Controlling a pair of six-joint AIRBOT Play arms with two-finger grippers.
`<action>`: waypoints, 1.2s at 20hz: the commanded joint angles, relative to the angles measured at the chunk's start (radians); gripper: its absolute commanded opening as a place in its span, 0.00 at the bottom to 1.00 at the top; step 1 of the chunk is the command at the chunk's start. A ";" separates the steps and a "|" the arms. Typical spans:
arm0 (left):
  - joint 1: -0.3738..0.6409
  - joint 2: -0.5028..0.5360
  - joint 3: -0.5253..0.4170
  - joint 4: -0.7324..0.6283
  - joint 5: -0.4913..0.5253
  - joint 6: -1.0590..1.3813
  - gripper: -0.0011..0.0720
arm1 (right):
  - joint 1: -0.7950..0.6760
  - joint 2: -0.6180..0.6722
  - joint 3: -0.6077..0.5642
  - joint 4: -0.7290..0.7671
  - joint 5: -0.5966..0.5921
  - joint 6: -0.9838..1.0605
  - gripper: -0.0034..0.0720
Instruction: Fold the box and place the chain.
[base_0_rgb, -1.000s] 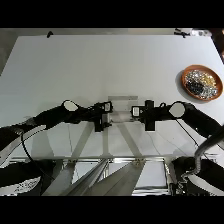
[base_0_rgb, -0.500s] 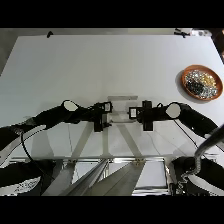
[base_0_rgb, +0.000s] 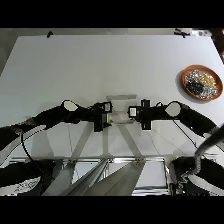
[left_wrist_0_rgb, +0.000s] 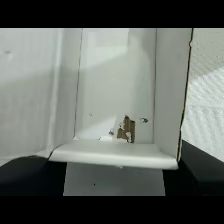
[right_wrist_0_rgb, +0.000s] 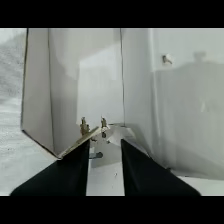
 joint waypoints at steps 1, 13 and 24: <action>-0.001 0.000 0.000 -0.002 0.001 -0.002 0.22 | 0.014 -0.035 0.000 0.010 0.016 -0.011 0.50; -0.001 0.000 0.000 -0.002 0.001 -0.002 0.22 | 0.042 -0.043 0.000 0.005 -0.003 -0.010 0.17; -0.001 0.000 0.000 -0.002 0.001 -0.002 0.22 | -0.126 0.141 0.000 -0.145 0.162 0.124 0.09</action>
